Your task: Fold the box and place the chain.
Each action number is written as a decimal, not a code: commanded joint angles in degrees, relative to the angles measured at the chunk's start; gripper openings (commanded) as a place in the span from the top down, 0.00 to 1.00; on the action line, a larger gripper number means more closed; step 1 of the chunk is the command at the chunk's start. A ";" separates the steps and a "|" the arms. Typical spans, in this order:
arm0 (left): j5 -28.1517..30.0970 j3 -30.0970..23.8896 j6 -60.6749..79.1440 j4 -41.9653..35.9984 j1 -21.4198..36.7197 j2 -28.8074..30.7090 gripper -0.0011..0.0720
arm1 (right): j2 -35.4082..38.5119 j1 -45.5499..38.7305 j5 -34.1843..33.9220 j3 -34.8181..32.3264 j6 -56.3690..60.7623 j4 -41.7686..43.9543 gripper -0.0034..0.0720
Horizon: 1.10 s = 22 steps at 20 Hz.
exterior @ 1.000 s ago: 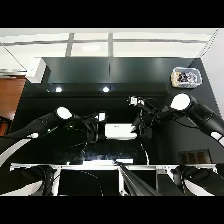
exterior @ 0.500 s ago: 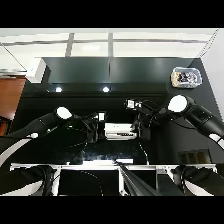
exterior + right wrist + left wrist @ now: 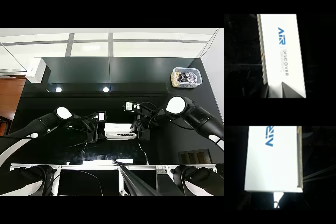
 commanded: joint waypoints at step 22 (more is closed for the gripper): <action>0.00 0.04 0.00 0.00 -0.04 -0.04 0.43 | 1.68 0.07 -2.45 0.02 1.46 -1.81 0.55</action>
